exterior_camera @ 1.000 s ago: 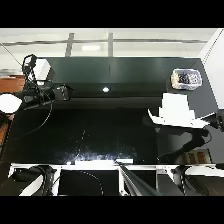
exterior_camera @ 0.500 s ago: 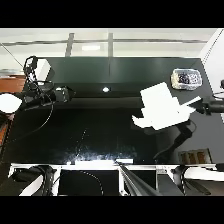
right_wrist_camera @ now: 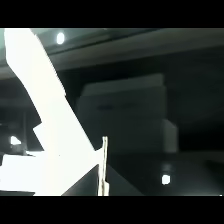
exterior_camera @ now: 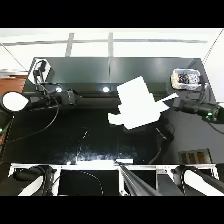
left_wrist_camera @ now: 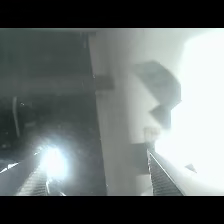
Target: Fold the box and place the chain.
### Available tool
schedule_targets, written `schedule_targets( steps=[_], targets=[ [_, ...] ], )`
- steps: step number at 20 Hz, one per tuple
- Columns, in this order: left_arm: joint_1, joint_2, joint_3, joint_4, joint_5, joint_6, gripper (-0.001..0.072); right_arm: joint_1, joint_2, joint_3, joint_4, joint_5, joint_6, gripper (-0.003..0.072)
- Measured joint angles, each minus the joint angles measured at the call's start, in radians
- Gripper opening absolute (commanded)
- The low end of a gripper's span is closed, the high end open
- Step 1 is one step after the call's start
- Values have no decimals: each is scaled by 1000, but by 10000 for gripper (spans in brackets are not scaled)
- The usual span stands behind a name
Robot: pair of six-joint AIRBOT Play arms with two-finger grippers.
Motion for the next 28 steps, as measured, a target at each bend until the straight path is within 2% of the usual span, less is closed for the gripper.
schedule_targets(
  steps=[3, 5, 8, 12, 15, 21, 23, 28],
  targets=[
    [-26, -71, 0, -38, 31, 0, 709, 94, 35, -59, 37, -42, -45, 43],
    [-35, -135, 0, -120, 30, 17, 709, 133, 46, -76, 56, -59, -60, 42],
    [-40, -252, 0, -321, -16, 168, 709, 160, 52, -88, 71, -70, -71, 42],
    [-40, -404, 0, -656, -86, 526, 709, 172, 55, -94, 79, -74, -75, 42],
    [-42, -500, 2, -811, -138, 740, 707, 175, 56, -95, 80, -70, -77, 43],
    [-45, -608, 49, -897, -274, 973, 705, 177, 56, -95, 82, -49, -77, 42],
    [-60, -623, 62, -890, -304, 1012, 683, 177, 56, -95, 81, -40, -74, 42],
    [-83, -640, 74, -867, -338, 1063, 687, 177, 56, -95, 81, -28, -69, 42]
  ],
)
